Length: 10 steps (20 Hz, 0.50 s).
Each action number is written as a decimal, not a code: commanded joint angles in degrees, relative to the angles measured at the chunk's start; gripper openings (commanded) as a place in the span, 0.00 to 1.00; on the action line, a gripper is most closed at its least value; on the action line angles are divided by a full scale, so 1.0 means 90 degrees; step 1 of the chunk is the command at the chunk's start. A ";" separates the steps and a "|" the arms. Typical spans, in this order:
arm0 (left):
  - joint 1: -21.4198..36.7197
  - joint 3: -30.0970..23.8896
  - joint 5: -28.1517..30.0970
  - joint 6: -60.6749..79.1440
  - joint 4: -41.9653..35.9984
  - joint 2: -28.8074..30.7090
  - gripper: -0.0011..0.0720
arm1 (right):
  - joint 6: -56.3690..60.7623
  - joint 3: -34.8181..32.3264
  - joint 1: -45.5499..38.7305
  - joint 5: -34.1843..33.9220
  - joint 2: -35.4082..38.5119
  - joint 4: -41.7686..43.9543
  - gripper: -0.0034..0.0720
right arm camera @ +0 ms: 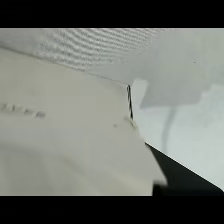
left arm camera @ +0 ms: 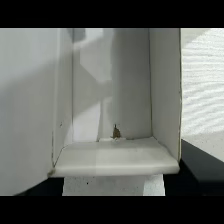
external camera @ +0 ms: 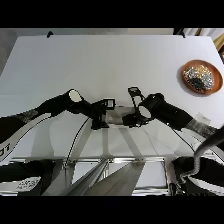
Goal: Fold the box and place the chain.
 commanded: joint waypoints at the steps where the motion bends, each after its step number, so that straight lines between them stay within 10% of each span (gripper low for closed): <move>1: 0.0002 0.0000 0.0002 0.0024 0.0019 0.0002 0.44 | -0.0532 0.0058 -0.0007 0.0274 0.0464 -0.0221 0.60; 10: 0.0002 0.0000 0.0005 0.0022 0.0019 0.0002 0.44 | -0.2030 0.0066 -0.1804 0.0233 0.2460 -0.0393 0.56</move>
